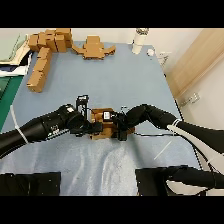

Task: Fold the box.

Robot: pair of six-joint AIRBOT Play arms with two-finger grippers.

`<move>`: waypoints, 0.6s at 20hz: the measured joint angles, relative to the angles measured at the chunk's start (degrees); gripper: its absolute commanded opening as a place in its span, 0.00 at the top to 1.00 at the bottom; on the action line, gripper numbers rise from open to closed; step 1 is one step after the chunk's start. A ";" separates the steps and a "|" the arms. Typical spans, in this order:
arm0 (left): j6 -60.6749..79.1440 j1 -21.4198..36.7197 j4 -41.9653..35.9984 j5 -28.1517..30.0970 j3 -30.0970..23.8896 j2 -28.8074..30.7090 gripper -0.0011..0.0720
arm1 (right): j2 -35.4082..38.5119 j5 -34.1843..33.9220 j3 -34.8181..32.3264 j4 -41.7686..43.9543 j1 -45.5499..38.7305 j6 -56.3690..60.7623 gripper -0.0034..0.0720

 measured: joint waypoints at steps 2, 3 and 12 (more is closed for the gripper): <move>-0.98 -0.31 0.94 -1.55 1.88 -1.75 0.25 | 0.00 0.00 0.00 0.00 0.00 0.00 0.27; -1.31 -0.50 1.25 -2.38 2.97 -2.73 0.25 | 0.00 0.00 0.00 0.00 0.00 0.00 0.27; -3.63 -1.97 2.40 -7.52 8.68 -9.20 0.27 | 0.00 0.00 0.00 0.00 0.00 -0.02 0.27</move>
